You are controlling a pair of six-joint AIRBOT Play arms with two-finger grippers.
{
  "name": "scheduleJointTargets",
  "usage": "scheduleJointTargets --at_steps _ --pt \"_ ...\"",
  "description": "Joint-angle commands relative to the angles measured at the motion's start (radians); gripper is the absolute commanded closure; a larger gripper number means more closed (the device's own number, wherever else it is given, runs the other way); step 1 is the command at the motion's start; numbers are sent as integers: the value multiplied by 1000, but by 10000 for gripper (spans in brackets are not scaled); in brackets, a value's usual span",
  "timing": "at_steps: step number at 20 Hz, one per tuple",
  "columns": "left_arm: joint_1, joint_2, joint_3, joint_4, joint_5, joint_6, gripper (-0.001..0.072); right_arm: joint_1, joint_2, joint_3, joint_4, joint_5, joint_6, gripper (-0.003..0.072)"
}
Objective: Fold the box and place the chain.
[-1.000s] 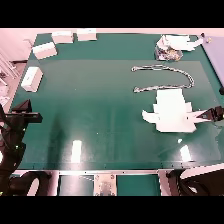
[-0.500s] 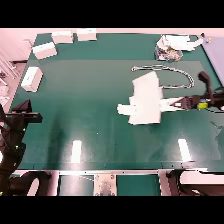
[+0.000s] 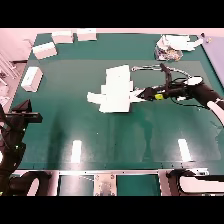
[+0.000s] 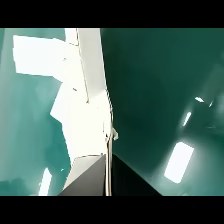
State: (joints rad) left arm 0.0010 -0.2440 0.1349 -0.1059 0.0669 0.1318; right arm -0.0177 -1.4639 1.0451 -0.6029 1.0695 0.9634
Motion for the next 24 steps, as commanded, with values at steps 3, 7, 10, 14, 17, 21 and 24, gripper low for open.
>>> scheduleJointTargets --at_steps 3,7,10,14,17,21,24 --pt "0 1 0 0 -6 0 689 93 -77 1 21 -116 -25 681" --pt "0 1 0 0 -11 -1 689 93 -153 51 35 -120 -44 681" --pt "0 1 0 0 -15 -1 689 93 -197 95 35 -119 -44 681" --pt "0 1 0 0 -27 -1 689 93 -225 107 34 -119 -43 681" --pt "0 1 0 1 -60 1 414 93 -226 107 34 -143 -45 681" --pt "0 0 0 -1 -146 -10 52 93 -227 107 34 -143 -64 681" --pt "0 -21 0 -1 -198 -59 53 93 -227 107 34 -146 -76 680"
